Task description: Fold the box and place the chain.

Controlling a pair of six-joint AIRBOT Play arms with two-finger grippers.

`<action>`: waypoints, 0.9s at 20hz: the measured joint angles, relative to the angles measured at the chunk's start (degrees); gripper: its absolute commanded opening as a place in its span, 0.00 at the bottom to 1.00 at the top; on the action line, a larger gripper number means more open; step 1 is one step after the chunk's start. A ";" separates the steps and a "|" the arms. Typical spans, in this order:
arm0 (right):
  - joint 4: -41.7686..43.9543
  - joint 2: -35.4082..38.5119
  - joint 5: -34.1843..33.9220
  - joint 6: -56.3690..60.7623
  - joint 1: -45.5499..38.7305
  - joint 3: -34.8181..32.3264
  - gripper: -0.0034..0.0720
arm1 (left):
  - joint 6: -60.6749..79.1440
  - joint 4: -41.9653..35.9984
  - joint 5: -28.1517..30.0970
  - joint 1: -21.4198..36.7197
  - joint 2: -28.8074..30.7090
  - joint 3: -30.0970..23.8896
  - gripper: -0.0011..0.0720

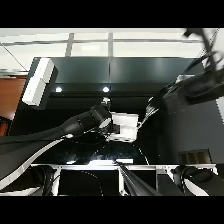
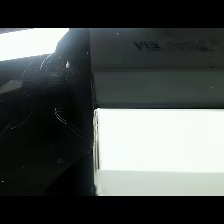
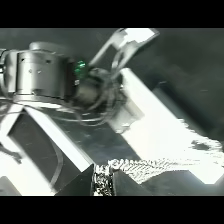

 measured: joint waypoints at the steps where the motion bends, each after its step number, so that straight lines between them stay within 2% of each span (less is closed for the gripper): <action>1: 1.66 0.04 -1.99 -0.61 0.33 -3.17 0.05 | 0.00 0.02 0.00 0.00 -0.02 0.02 0.06; 5: 5.95 0.22 -12.44 -2.34 2.34 -16.87 0.05 | 0.00 0.00 0.04 -0.02 0.00 0.00 0.06; 9: 9.46 0.26 -20.92 -2.86 3.10 -27.39 0.06 | 0.00 0.00 0.07 -0.02 -0.02 0.00 0.06; 13: 11.08 0.26 -24.83 -3.08 3.28 -33.44 0.06 | 0.00 0.02 0.07 0.00 0.00 0.00 0.06; 18: 11.58 0.26 -26.60 -3.13 3.32 -35.89 0.08 | 0.00 0.02 0.09 -0.02 -0.02 0.02 0.06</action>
